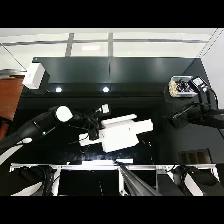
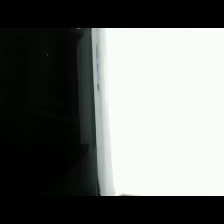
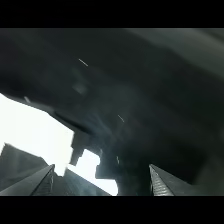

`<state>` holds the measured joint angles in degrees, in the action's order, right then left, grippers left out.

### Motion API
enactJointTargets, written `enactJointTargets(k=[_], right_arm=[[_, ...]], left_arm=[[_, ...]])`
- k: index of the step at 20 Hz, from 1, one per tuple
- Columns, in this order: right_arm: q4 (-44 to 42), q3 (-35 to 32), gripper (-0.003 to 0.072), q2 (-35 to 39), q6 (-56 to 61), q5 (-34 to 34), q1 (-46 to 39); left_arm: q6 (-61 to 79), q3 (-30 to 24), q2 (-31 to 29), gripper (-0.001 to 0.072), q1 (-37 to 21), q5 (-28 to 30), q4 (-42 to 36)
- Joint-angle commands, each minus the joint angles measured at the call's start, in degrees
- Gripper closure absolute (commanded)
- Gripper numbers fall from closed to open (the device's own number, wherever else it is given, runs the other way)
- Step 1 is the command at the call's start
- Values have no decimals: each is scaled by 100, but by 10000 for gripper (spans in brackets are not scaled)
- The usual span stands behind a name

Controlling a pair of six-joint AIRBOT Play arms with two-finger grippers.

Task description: Fold the box and place the chain.

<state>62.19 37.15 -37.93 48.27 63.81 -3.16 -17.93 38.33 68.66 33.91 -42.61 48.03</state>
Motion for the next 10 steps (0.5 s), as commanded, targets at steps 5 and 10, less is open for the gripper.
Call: enactJointTargets(k=[5, 10], right_arm=[[-1167, -619, -11, -2, -1882, -315, -15], [-1827, -1296, -10, -2, -2813, -201, -15]], left_arm=[[608, -299, 236, 677, 61, 361, 205], [1390, -212, 267, 677, 59, -151, 83]])
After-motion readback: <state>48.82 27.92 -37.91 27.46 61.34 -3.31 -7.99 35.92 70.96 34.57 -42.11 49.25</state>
